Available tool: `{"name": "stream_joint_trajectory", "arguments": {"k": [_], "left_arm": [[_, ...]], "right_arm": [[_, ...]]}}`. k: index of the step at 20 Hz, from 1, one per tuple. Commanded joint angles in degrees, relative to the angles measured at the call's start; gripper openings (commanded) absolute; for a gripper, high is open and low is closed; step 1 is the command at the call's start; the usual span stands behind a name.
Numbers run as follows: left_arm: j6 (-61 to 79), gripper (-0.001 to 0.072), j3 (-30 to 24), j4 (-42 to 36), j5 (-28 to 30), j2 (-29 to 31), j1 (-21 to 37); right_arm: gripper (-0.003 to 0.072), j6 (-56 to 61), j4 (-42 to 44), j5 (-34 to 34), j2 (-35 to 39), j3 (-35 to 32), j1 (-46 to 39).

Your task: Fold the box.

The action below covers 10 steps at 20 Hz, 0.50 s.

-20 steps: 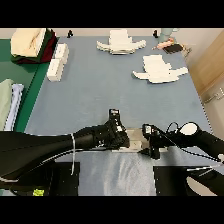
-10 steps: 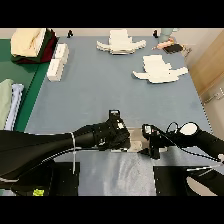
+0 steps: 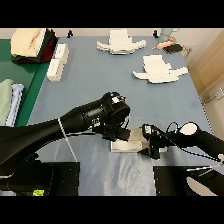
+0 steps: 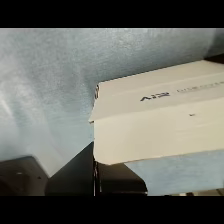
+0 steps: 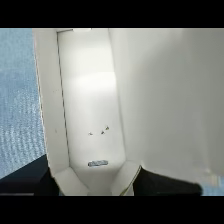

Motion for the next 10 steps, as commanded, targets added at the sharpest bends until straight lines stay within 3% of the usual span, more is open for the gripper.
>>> {"name": "stream_joint_trajectory", "arguments": {"k": [1, 4, 6, 8, 10], "left_arm": [[8.52, 0.0022, 0.92, 1.53, 1.46, 0.5, 0.81], [18.36, 0.0022, 0.92, 1.6, 8.26, 0.5, 0.79], [25.81, 0.0021, 0.24, 1.09, 7.45, 0.94, 2.58], [35.45, 0.0019, -4.98, 0.09, 7.85, 4.35, 7.28], [48.24, 0.0019, -13.4, -3.48, 12.04, 11.54, 11.74]], "right_arm": [[0.0508, 0.0, 0.0, 0.02, 0.04, 0.07, 0.0], [0.0508, 0.0, 0.0, 0.02, 0.04, 0.07, 0.0], [0.0508, 0.0, 0.0, 0.02, 0.04, 0.07, 0.0], [0.0508, 0.0, 0.02, 0.02, 0.04, 0.07, 0.02], [0.0507, 0.0, 0.0, 0.02, 0.02, 0.07, 0.0]]}}
